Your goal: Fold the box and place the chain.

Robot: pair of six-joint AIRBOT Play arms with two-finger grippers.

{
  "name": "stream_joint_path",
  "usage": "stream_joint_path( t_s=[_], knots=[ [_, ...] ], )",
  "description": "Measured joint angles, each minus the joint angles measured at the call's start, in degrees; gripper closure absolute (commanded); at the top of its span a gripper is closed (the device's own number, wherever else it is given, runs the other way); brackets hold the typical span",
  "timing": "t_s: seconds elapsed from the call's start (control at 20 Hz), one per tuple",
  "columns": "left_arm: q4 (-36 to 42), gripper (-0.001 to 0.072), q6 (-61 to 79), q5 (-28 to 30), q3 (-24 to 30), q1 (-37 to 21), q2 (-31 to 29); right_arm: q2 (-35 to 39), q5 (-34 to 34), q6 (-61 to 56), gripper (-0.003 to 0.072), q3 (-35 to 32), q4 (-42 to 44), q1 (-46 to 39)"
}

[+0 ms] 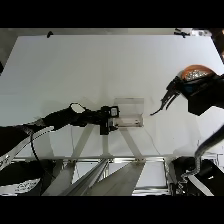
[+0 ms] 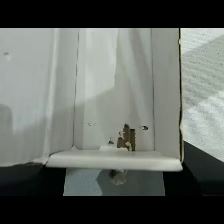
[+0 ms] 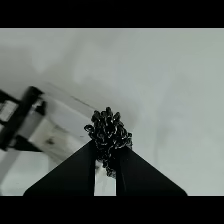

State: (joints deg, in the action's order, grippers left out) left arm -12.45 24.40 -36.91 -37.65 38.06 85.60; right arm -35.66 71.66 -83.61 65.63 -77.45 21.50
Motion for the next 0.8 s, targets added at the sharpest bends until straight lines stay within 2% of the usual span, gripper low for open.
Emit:
stream_joint_path(
  t_s=[0.25,0.4,0.6,0.8],
  knots=[
    [0.0,0.0537,0.0,0.0,0.0,0.0,0.0,-0.3,0.0,-2.8,0.0678,-0.4,2.6,5.5],
    [0.0,0.0537,0.0,0.0,0.0,0.0,0.0,-1.3,-0.1,-4.6,0.0678,-3.4,3.1,8.5],
    [0.0,0.0537,0.0,0.0,0.0,0.0,0.0,-3.8,-5.7,-6.6,0.0678,-9.6,3.4,12.8],
    [0.0,0.0537,0.0,0.0,0.0,0.0,0.0,-8.6,-11.1,-7.7,0.0677,-12.7,3.7,15.8]
  ],
)
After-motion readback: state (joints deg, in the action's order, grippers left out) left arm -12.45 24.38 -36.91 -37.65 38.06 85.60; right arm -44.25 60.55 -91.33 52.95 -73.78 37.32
